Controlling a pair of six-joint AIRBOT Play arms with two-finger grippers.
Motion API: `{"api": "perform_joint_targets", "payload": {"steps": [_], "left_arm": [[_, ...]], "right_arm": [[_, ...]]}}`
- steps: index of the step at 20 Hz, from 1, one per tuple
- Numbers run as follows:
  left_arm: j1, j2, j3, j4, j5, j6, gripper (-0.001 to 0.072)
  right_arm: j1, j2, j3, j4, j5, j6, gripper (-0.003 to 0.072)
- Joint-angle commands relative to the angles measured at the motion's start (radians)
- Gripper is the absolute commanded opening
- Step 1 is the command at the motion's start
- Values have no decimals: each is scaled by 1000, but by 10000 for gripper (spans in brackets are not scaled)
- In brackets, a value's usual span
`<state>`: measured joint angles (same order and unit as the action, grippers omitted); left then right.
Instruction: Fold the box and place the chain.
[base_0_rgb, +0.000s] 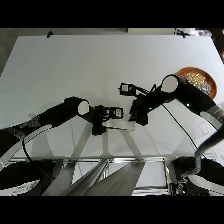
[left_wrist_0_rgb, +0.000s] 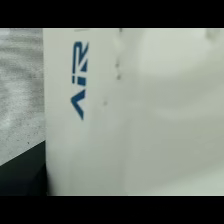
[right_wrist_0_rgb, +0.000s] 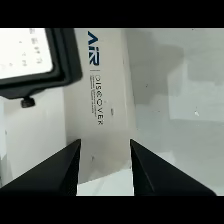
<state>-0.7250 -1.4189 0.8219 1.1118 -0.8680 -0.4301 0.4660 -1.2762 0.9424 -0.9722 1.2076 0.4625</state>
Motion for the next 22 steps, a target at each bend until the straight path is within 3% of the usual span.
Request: {"api": "perform_joint_targets", "payload": {"steps": [1,6,14,16,22], "left_arm": [[0,0,0,0,0,-1,210],[0,0,0,0,0,-1,210],[0,0,0,0,0,-1,210],[0,0,0,0,0,-1,210],[0,0,0,0,0,-1,210]], "right_arm": [[46,4,3,-17,1,-1,373],[113,9,3,-153,-30,45,449],[135,21,3,-209,-95,111,448],[161,46,3,-220,-97,114,405],[254,89,-1,-235,-172,210,427]]}}
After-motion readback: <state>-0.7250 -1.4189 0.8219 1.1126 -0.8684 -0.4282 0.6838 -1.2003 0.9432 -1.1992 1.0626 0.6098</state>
